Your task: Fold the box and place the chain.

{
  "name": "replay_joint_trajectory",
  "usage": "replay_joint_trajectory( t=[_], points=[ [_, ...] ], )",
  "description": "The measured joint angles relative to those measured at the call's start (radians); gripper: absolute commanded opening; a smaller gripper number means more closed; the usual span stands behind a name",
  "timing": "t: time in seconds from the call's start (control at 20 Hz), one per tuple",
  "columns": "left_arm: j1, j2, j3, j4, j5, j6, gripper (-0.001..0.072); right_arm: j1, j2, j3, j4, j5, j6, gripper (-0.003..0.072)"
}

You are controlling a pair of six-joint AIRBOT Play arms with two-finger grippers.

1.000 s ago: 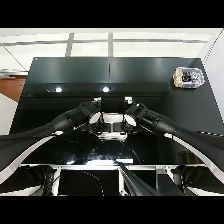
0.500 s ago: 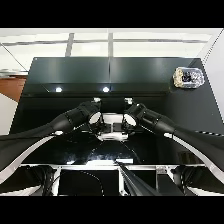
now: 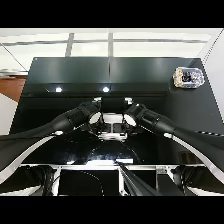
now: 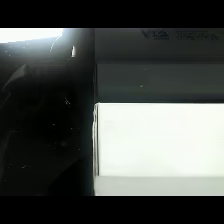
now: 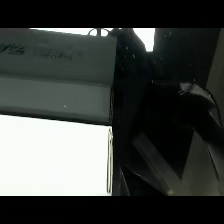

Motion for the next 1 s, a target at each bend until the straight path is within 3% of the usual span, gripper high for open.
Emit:
replay_joint_trajectory(
  t=[0.3, 0.7, 0.85, 1.0],
  points=[
    [0.000, 0.000, 0.000, -0.001, 0.000, 0.000, 0.0033, 0.000, 0.063, 0.000, 0.000, 0.024, -0.017, 0.0271],
    [0.000, 0.000, 0.000, -0.001, 0.000, 0.000, 0.0033, -0.048, 0.289, 0.000, -0.025, 0.078, -0.099, 0.0269],
    [0.000, 0.000, 0.000, -0.001, 0.000, 0.000, 0.0034, -0.092, 0.390, 0.000, -0.128, 0.151, -0.172, 0.0269],
    [0.000, 0.000, 0.000, -0.001, 0.001, 0.000, 0.0034, -0.145, 0.449, -0.001, -0.333, 0.213, -0.220, 0.0269]
  ],
)
